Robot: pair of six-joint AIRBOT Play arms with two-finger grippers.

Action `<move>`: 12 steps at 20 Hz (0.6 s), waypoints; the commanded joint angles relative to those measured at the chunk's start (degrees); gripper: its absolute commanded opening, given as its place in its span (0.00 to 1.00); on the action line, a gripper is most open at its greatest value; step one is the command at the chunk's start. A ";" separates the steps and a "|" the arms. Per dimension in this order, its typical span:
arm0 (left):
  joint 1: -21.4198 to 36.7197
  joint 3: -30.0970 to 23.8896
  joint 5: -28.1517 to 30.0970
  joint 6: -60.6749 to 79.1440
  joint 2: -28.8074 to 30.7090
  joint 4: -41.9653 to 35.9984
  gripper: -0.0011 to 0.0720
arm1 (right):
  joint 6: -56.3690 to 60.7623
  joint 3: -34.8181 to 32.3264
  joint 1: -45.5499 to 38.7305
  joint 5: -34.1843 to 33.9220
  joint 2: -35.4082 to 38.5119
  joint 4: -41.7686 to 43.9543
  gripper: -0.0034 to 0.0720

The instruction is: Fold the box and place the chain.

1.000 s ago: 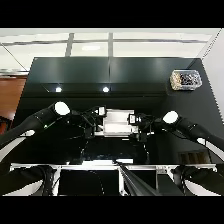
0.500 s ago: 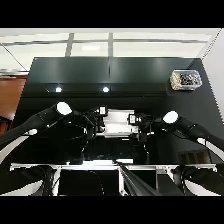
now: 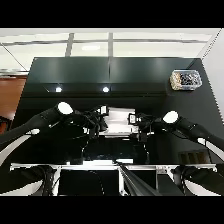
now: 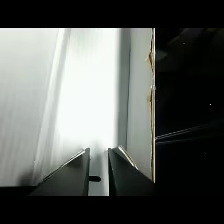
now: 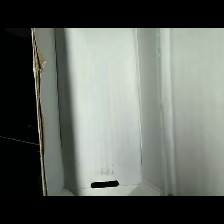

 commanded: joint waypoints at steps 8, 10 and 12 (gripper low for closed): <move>3.69 2.91 -4.98 -31.45 6.23 19.02 0.05 | 0.00 -0.02 0.07 0.00 0.00 0.00 0.68; 9.16 3.17 -7.91 -41.99 10.84 25.57 0.05 | 0.00 -0.02 0.07 0.00 0.00 0.00 0.68; 15.82 3.04 -9.09 -56.48 14.45 29.99 0.05 | 0.00 -0.02 0.07 0.00 0.00 0.00 0.68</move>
